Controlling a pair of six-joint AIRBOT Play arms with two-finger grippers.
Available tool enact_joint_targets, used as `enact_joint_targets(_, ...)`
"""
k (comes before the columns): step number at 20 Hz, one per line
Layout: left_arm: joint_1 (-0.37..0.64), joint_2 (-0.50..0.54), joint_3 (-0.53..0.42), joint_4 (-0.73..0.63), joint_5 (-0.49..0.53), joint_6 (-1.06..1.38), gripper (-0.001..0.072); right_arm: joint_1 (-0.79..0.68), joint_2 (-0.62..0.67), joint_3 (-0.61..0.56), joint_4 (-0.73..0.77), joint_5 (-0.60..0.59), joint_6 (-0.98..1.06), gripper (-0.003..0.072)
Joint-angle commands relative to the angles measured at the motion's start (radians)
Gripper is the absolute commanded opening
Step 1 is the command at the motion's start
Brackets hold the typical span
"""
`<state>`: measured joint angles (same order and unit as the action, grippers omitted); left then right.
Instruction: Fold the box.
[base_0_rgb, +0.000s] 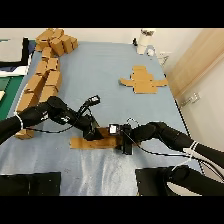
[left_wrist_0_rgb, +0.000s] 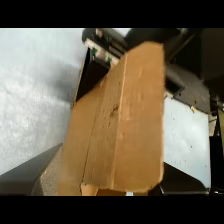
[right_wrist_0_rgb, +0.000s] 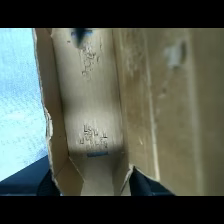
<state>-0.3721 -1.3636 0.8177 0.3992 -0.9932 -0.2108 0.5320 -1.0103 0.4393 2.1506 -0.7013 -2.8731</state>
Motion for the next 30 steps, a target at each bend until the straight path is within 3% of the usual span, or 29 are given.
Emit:
enact_joint_targets(1,0.01,0.019,0.001,0.121,-0.016,-0.139,0.0599,-0.001,0.001,0.0,-0.001,0.005,0.002,0.0554)
enact_joint_targets(4,0.05,0.095,0.002,0.235,-0.054,-0.266,0.0599,-0.001,0.001,0.0,-0.008,0.005,0.002,0.0553)
enact_joint_targets(7,0.074,0.158,0.002,0.307,-0.199,-0.481,0.0577,-0.001,0.001,0.0,-0.008,0.005,0.002,0.0554)
enact_joint_targets(8,0.071,0.161,0.002,0.308,-0.254,-0.564,0.0435,-0.001,0.001,0.0,-0.008,0.005,0.002,0.0553)
enact_joint_targets(9,0.063,0.16,0.001,0.312,-0.313,-0.621,-0.0005,-0.001,0.001,0.0,-0.008,0.005,0.002,0.0554)
enact_joint_targets(12,0.008,0.159,-0.017,0.278,-0.315,-0.721,0.0011,-0.001,0.001,0.0,-0.008,0.005,0.002,0.0554)
enact_joint_targets(18,-0.055,0.157,-0.019,0.023,0.018,-0.723,0.0011,-0.001,0.002,0.0,-0.008,0.005,0.002,0.0554)
enact_joint_targets(24,-0.05,0.13,-0.019,0.025,0.243,-0.723,0.0012,-0.001,0.002,0.0,-0.008,0.005,0.002,0.0553)
enact_joint_targets(30,-0.05,-0.02,-0.018,0.104,0.262,-0.739,0.0011,-0.001,0.002,0.0,-0.008,0.005,0.002,0.0554)
